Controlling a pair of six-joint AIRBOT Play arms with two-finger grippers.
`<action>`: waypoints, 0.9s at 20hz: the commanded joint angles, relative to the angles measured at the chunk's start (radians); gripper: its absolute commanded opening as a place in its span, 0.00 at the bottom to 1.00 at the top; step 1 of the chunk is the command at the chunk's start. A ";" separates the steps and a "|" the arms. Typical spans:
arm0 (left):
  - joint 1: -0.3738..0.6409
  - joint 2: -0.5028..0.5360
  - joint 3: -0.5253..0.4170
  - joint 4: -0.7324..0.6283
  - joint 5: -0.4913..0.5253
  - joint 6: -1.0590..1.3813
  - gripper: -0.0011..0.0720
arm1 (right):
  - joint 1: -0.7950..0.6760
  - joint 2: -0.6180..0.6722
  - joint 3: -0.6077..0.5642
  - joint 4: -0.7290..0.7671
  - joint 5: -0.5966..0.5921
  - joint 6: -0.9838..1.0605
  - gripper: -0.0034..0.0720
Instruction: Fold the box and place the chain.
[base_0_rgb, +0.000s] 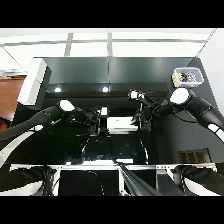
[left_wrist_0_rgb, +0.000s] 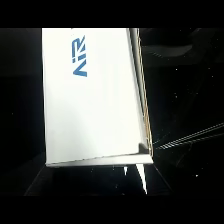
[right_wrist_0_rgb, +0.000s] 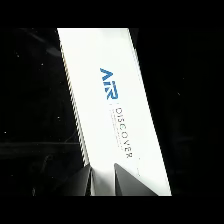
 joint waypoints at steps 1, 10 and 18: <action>0.000 -0.001 0.000 0.000 -0.001 0.000 0.56 | 0.001 -0.001 0.000 -0.009 0.009 0.003 0.22; 0.000 -0.001 0.000 0.000 -0.001 0.000 0.56 | 0.005 -0.011 -0.004 -0.009 0.009 0.003 0.22; 0.000 -0.001 0.000 0.000 -0.001 0.000 0.56 | 0.029 -0.003 -0.018 -0.013 -0.011 0.006 0.22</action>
